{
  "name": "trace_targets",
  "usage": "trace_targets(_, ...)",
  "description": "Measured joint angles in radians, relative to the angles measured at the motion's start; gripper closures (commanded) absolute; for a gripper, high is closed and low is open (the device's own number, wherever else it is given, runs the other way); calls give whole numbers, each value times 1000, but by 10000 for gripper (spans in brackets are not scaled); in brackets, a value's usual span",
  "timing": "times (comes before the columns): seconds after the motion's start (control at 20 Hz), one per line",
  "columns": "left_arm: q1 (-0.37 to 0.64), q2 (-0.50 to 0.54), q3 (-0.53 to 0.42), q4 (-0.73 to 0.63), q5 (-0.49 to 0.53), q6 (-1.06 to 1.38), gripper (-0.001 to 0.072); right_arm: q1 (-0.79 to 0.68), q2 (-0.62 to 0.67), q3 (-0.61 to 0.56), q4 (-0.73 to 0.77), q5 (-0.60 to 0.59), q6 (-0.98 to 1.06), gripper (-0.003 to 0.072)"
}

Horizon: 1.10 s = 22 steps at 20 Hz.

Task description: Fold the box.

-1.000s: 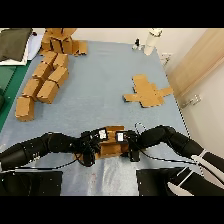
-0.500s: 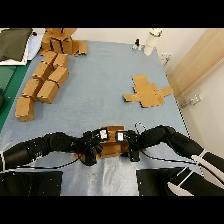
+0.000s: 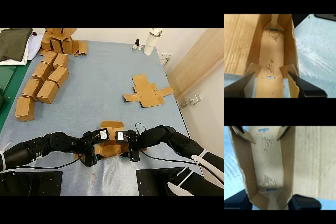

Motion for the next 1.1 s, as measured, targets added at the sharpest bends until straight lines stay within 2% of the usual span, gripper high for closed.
trace_targets(0.2, 0, 0, -1, -2, -4, 2, 51, 0, 0, 0, 0, 0, 0, 125)
trace_targets(0.25, 0, 0, -2, -3, -5, 2, 85, 0, 0, 0, 0, 0, 0, 125)
trace_targets(0.3, 0, 0, -2, -3, -5, 2, 338, 0, 0, 0, 0, 0, 0, 125)
trace_targets(0.35, 0, 0, -2, -4, -10, 2, 692, 0, 0, 0, 0, 0, 0, 125)
trace_targets(0.55, 0, 11, -2, 46, -30, -30, 698, 0, 0, 0, 2, 0, 0, 125)
trace_targets(0.7, 2, 63, -2, 223, -55, -195, 698, 0, 0, 0, 2, -1, 0, 125)
trace_targets(0.9, 16, 220, -3, 583, -182, -640, 698, 0, 0, 0, 1, -1, 0, 125)
trace_targets(1.1, 100, 392, -24, 859, -408, -1243, 699, 0, 0, 0, 1, -1, 0, 125)
